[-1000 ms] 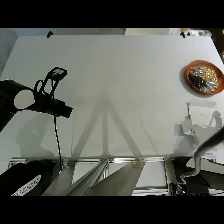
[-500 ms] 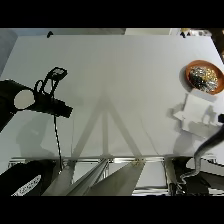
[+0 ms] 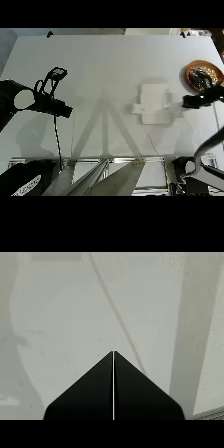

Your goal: Fold the box and place the chain.

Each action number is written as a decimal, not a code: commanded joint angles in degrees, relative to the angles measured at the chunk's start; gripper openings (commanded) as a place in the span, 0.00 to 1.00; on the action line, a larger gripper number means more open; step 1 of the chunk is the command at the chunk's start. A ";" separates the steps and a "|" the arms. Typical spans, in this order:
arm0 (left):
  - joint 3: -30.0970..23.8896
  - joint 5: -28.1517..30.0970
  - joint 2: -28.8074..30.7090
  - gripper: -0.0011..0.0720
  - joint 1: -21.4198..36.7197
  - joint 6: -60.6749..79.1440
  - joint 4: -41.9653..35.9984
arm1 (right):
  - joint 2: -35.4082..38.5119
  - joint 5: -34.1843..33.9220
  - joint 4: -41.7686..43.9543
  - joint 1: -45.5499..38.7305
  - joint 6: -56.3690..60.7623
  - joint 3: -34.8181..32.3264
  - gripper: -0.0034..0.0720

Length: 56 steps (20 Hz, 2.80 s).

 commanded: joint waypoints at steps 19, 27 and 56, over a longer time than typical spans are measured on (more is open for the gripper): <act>-0.02 0.07 0.04 0.03 0.04 -0.02 -0.20 | 28.09 -16.39 15.54 22.23 3.04 -28.11 0.07; -0.02 5.22 0.02 0.03 -0.24 0.63 -10.58 | 28.09 -16.09 15.54 22.23 3.04 -28.11 0.07; 7.65 7.37 -40.72 0.91 7.17 69.53 -69.55 | 28.09 -16.37 15.63 22.23 3.04 -28.11 0.07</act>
